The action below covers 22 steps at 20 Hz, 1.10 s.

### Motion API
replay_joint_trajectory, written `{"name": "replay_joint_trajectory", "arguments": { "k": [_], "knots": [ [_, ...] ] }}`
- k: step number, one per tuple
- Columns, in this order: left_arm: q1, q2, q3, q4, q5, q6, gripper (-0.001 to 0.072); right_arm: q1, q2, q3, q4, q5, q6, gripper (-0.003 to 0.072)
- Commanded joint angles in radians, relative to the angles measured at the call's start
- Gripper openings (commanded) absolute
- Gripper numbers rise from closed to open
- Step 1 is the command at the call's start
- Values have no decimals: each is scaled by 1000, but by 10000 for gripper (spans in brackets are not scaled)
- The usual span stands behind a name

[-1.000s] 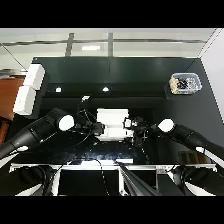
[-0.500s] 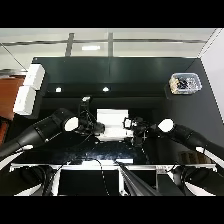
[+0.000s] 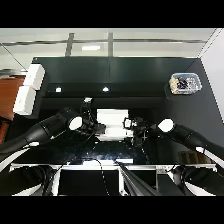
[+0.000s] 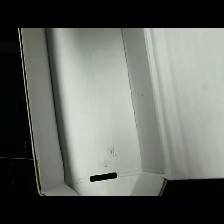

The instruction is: Fold the box and place the chain.

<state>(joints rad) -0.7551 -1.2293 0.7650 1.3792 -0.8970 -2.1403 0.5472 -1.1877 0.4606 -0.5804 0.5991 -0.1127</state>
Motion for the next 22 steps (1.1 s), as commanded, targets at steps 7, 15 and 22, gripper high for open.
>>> {"name": "replay_joint_trajectory", "arguments": {
  "k": [7,15,22],
  "knots": [
    [-61,-98,108,63,-67,-75,350,0,0,0,0,0,0,379],
    [-78,-135,136,127,-133,-117,350,0,0,0,0,0,0,379],
    [-78,-152,136,114,-126,-119,350,0,0,0,0,0,0,379]
  ]
}}
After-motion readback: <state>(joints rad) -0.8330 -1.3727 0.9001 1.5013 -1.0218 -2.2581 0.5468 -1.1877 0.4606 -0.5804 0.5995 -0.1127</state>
